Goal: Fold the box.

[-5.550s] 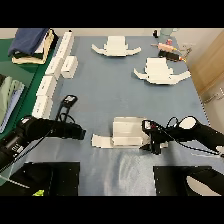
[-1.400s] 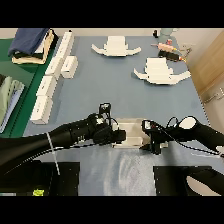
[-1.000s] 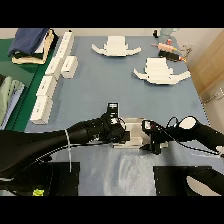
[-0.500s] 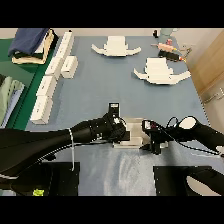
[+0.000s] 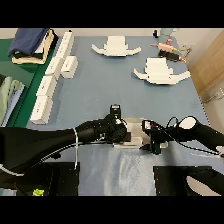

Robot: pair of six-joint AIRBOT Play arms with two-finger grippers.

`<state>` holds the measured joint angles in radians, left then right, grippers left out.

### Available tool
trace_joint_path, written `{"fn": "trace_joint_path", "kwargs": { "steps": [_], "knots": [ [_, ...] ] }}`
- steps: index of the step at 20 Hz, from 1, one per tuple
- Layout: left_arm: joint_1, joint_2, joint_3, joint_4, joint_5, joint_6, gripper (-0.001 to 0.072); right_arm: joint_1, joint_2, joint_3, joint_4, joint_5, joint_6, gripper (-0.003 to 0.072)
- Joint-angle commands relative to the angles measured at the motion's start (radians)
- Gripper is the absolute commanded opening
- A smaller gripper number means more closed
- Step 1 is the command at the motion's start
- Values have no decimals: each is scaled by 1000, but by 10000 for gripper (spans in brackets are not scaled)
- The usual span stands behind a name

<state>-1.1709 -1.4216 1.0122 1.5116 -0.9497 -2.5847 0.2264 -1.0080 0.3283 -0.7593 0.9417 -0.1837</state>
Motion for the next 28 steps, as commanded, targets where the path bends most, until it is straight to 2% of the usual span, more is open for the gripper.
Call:
{"fn": "trace_joint_path", "kwargs": {
  "steps": [1,6,7,8,9,10,15,16,17,18,23,28],
  "knots": [
    [-1,8,3,-16,-52,1,491,0,-1,1,0,0,0,518],
    [0,7,2,-12,-55,3,490,0,-1,1,0,0,0,518],
    [0,2,2,-12,-54,3,466,0,-1,1,0,0,0,518],
    [0,-4,2,-12,-53,4,368,0,-1,1,0,0,0,518],
    [0,-8,2,-12,-53,4,222,0,-1,1,0,0,0,518],
    [0,-10,2,-12,-52,4,11,0,-1,1,0,0,0,518],
    [-1,-10,3,-19,-56,4,17,0,-1,1,0,0,0,518],
    [-1,-9,3,-34,-56,4,102,0,-1,1,0,0,0,518],
    [0,-8,3,-48,-56,3,420,0,-1,1,0,0,0,518],
    [0,-4,3,-56,-61,-5,551,0,-1,1,0,0,0,518],
    [32,66,40,-48,-147,12,551,0,-1,1,0,0,0,518],
    [114,216,80,-49,-285,58,544,0,-1,1,0,0,0,518]
  ]
}}
